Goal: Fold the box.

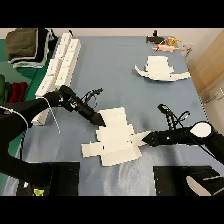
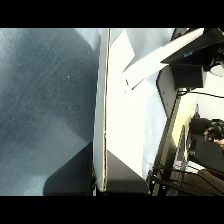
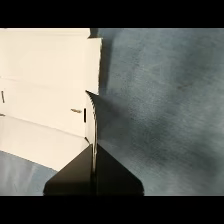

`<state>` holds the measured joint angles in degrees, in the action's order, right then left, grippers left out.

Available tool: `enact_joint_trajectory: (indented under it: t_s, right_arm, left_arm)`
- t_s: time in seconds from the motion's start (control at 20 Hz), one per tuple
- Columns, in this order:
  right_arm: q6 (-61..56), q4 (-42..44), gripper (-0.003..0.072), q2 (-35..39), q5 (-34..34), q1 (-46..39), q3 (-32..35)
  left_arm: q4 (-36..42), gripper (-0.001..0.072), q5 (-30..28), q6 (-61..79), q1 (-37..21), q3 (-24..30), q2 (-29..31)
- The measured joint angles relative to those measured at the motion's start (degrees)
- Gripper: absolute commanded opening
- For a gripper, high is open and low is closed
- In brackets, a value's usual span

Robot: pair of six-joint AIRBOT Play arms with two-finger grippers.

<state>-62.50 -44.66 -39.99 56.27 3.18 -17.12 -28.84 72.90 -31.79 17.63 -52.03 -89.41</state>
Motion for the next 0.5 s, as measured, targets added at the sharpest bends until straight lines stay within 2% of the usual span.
enact_joint_trajectory:
  t_s: [0.05, 0.1, 0.15, 0.5]
  right_arm:
    - [0.0, -1.0, 0.0086, 0.0, -0.2, 0.0, 0.0]
    - [0.0, -2.2, 0.0286, 0.0, -0.5, 0.0, -0.1]
    - [0.0, -4.1, 0.0367, 0.0, -0.9, 0.0, -0.1]
    - [-3.9, -19.9, 0.0367, 0.0, -7.6, 0.0, -3.0]
  left_arm:
    - [0.2, 0.0015, 0.1, 0.2, 0.1, 0.0, 0.0]
    - [0.5, 0.0015, 0.2, 0.2, 0.1, 0.0, 0.0]
    - [0.9, 0.0015, 0.1, 0.1, 0.1, 0.0, 0.0]
    - [2.7, 0.0011, 1.5, 4.4, 0.5, -2.6, 1.3]
